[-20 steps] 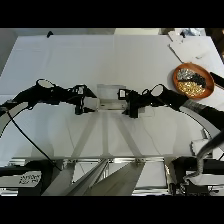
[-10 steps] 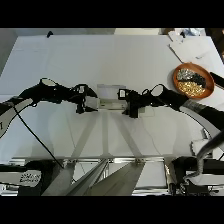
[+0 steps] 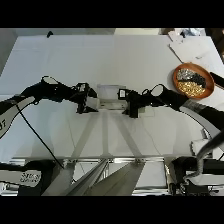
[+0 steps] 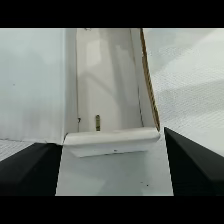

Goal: Fold the box and place the chain.

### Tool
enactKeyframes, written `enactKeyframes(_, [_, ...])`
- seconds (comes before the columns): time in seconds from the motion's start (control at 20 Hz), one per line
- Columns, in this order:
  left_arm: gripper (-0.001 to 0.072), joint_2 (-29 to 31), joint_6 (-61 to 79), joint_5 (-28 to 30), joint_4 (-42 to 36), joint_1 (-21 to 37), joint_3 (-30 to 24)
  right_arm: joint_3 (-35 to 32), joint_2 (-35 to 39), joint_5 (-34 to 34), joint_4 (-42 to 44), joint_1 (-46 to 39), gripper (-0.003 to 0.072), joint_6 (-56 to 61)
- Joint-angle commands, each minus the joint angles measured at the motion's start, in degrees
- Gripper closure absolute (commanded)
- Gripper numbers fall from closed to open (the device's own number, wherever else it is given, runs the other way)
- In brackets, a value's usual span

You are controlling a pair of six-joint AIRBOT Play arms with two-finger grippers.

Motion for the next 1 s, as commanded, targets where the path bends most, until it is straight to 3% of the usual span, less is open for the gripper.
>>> enactKeyframes(0.0, [0.0008,-2.1,-2.0,2.1,0.2,-1.4,0.1,0.0,0.0,0.0,0.0,0.0,0.0388,0.1])
enactKeyframes(0.15, [0.0011,-2.4,-3.6,6.3,-1.5,-2.4,0.4,0.0,0.0,0.0,0.0,0.0,0.0388,0.1])
enactKeyframes(0.55, [0.0038,-2.3,-6.3,10.1,0.7,-4.5,0.5,0.0,0.0,0.0,0.0,0.0,0.0388,0.1])
enactKeyframes(0.65, [0.0158,-2.3,-6.4,10.2,0.7,-4.5,0.5,0.0,0.0,0.0,0.0,0.0,0.0388,0.1])
enactKeyframes(0.75, [0.0427,-2.3,-6.4,10.1,0.7,-4.5,0.5,0.0,0.0,0.0,0.0,0.0,0.0388,0.1])
enactKeyframes(0.8, [0.0513,-2.3,-6.4,10.2,0.7,-4.5,0.5,0.0,0.0,0.0,0.0,0.0,0.0388,0.1])
enactKeyframes(0.95, [0.0505,-2.3,-6.4,9.9,0.9,-4.5,0.5,0.0,0.0,0.0,0.0,0.0,0.0388,0.1])
